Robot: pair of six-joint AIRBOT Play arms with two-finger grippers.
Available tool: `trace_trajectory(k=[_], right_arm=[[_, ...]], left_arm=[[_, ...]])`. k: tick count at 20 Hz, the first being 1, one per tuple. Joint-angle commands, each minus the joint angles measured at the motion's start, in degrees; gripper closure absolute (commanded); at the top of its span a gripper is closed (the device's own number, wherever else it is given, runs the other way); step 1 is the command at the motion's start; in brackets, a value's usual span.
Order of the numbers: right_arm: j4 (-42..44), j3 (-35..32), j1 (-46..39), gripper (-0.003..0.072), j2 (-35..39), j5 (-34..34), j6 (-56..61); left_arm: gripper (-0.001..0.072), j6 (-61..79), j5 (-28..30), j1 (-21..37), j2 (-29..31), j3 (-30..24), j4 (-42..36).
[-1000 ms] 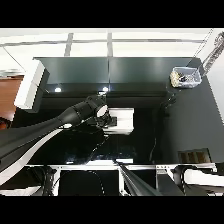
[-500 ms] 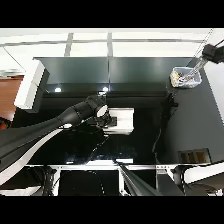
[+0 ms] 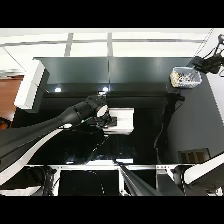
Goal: Fold the box and place the chain.
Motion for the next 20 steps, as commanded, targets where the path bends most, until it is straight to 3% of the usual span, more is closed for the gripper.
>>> trace_trajectory(k=[1, 3, 4, 5, 6, 9, 16, 17, 18, 20], right_arm=[[1.38, 0.00, 1.11, 0.0671, -2.89, 0.90, 0.44], [1.38, 0.00, 1.68, 0.0668, -3.69, 0.98, 0.46], [1.29, 0.00, 1.86, 0.0580, -3.85, 0.76, 0.48], [1.29, 0.02, 1.90, 0.0423, -3.85, 0.61, 0.76], [1.18, 0.28, 1.88, 0.0362, -3.80, 1.27, 0.87], [-0.11, 1.66, 1.42, 0.0362, -3.78, 4.50, 0.81], [-1.64, 1.99, 1.07, 0.0365, -4.42, 8.22, 0.79], [-1.64, 1.99, 1.07, 0.0447, -4.68, 8.48, 0.79], [-1.68, 2.01, 1.07, 0.0632, -4.68, 8.48, 0.79], [-1.99, 2.75, 1.03, 0.0672, -3.96, 8.96, 0.39]], left_arm=[[0.0680, 0.00, 0.07, 0.04, -0.02, 0.00, 0.02], [0.0680, 0.00, 0.04, 0.04, -0.02, 0.00, 0.02], [0.0680, 0.00, 0.04, 0.04, -0.02, 0.00, 0.04], [0.0680, 0.00, 0.04, 0.04, -0.02, 0.00, 0.04], [0.0679, 0.00, 0.04, 0.04, -0.02, 0.00, 0.02], [0.0680, 0.00, 0.04, 0.04, -0.02, 0.00, 0.02], [0.0680, 0.00, 0.04, 0.04, -0.02, 0.00, 0.02], [0.0680, 0.00, 0.04, 0.04, -0.02, 0.00, 0.02], [0.0680, 0.00, 0.04, 0.04, -0.02, 0.00, 0.02], [0.0680, 0.00, 0.07, 0.04, -0.02, 0.00, 0.02]])
